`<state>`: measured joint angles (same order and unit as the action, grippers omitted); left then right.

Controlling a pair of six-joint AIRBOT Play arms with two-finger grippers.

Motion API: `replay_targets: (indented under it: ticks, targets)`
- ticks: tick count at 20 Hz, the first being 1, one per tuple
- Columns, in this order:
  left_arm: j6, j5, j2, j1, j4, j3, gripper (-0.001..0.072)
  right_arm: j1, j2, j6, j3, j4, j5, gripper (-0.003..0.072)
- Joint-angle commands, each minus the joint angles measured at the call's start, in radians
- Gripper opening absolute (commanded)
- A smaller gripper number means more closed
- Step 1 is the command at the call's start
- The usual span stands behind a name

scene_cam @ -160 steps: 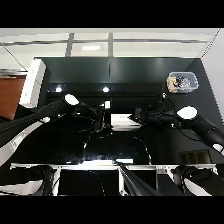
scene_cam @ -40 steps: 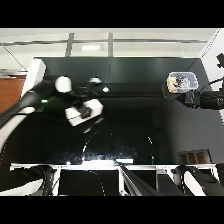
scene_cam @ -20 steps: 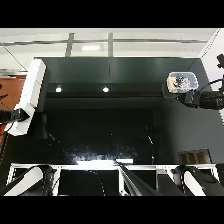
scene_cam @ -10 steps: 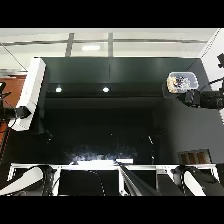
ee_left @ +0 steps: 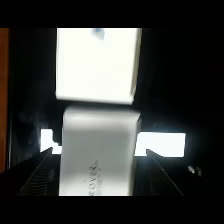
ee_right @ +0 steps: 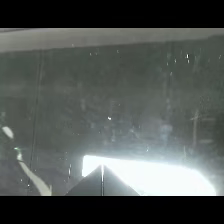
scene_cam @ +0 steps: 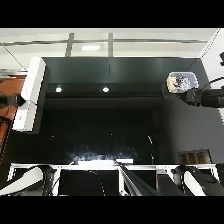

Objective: Fold the box and place the chain.

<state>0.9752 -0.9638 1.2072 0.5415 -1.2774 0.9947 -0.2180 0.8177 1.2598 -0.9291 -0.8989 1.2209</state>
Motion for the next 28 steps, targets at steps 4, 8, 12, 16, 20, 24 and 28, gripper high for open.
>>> replay_targets:
  ticks: [4,8,12,16,20,24,28]
  targets:
    - [0.317,-0.34,-0.026,-0.211,0.109,0.33,0.0023,0.0,-0.066,0.012,-0.185,-0.177,0.104,0.0013]
    - [0.314,-0.158,-0.222,-0.524,0.108,0.179,0.0022,0.0,-0.257,-0.089,-0.024,-0.193,-0.129,0.0012]
    - [0.334,0.374,-0.504,-0.861,0.094,-0.257,0.0022,0.0,-0.297,-0.226,0.281,-0.101,-0.383,0.0013]
    - [0.47,0.465,-0.545,-0.894,0.001,-0.48,0.0024,0.0,-0.265,-0.247,0.408,-0.138,-0.522,0.0015]
    - [0.473,0.47,-0.543,-0.896,0.032,-0.485,0.0026,0.0,-0.266,-0.246,0.408,-0.146,-0.523,0.0014]
    - [0.473,0.47,-0.543,-0.896,0.033,-0.485,0.0026,0.0,-0.266,-0.246,0.408,-0.146,-0.523,0.0014]
    - [0.473,0.47,-0.543,-0.896,0.032,-0.485,0.0026,0.0,-0.266,-0.246,0.408,-0.146,-0.523,0.0014]
